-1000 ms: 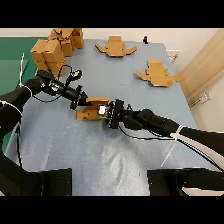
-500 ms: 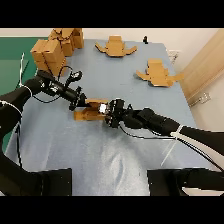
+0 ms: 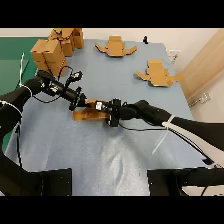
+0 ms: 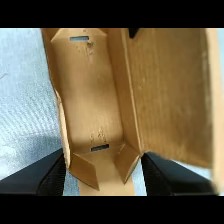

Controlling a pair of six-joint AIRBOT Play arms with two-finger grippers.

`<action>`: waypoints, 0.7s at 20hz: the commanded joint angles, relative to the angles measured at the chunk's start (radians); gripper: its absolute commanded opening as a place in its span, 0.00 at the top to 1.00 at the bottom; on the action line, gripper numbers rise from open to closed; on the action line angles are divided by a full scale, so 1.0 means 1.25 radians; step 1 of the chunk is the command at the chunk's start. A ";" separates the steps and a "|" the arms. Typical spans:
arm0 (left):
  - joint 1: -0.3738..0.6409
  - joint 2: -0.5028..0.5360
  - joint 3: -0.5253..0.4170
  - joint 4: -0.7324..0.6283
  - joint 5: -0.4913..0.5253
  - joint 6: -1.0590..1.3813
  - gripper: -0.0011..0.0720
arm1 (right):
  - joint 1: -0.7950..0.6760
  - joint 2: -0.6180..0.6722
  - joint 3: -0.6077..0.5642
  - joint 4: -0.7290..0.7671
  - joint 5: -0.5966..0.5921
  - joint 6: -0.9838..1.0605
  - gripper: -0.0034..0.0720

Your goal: Fold the box.

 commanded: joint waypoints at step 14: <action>0.001 -0.001 0.000 0.002 0.001 0.001 0.96 | -0.072 -0.099 0.105 0.269 -0.187 -0.235 0.13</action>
